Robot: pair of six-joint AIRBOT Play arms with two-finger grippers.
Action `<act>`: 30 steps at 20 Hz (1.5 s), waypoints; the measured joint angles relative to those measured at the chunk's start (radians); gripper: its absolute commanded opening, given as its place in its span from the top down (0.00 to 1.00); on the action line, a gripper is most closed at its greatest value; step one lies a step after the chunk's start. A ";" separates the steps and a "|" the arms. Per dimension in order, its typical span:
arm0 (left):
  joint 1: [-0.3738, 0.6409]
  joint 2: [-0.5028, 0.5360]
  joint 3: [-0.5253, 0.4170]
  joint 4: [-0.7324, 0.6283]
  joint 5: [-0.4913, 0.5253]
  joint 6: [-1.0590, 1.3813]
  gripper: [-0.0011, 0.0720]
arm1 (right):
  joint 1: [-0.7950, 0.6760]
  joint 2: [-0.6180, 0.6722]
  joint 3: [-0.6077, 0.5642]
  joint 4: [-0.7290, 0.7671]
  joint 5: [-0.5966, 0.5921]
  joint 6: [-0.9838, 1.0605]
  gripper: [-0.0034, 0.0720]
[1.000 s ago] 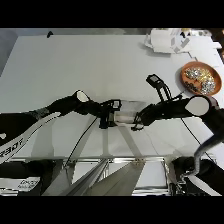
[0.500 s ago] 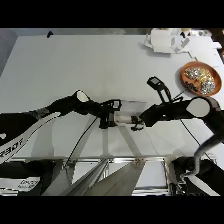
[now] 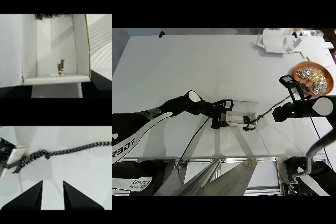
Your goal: Fold the box and place the chain.
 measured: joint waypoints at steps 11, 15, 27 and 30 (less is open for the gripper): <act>0.000 0.000 0.000 0.000 0.000 0.000 0.70 | 0.135 -0.231 -0.005 -0.036 -0.137 -0.026 0.57; 0.000 0.000 0.000 0.000 0.000 0.000 0.70 | 0.150 -0.290 -0.005 -0.053 -0.174 -0.028 0.57; 0.000 0.000 0.000 0.000 0.000 0.000 0.70 | 0.154 -0.348 -0.005 -0.055 -0.252 -0.025 0.75; 0.000 0.000 0.000 0.000 0.000 0.000 0.70 | 0.154 -0.351 -0.005 -0.056 -0.249 -0.026 0.85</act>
